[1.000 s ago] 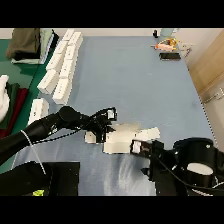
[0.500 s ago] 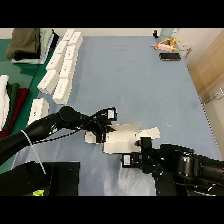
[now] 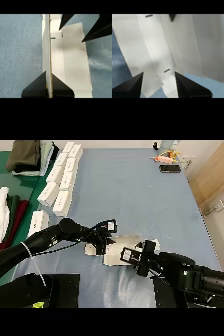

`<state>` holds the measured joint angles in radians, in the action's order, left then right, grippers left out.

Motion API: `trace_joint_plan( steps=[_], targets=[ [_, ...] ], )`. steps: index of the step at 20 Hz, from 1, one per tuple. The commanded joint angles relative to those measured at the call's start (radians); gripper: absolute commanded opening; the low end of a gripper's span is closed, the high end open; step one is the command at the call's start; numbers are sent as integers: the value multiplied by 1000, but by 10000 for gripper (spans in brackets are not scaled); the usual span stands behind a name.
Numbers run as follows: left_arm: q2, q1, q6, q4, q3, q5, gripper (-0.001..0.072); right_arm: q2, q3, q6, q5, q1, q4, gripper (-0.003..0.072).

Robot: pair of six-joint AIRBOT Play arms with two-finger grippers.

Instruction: Fold the box.

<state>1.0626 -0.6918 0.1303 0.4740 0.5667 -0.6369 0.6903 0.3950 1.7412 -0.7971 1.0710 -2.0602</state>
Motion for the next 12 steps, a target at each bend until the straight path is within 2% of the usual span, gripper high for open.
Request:
trace_joint_plan(
  steps=[1, 10, 12],
  targets=[
    [0, 0, 0, 0, 0, 0, 15, -25, 29, 208, -92, 0, -82, 594],
    [0, 0, 0, 0, 0, 0, 15, -23, 29, 109, -56, 1, 6, 593],
    [0, 0, 1, 0, 0, 0, 15, -23, 27, 2, -55, 10, 43, 595]
  ],
)
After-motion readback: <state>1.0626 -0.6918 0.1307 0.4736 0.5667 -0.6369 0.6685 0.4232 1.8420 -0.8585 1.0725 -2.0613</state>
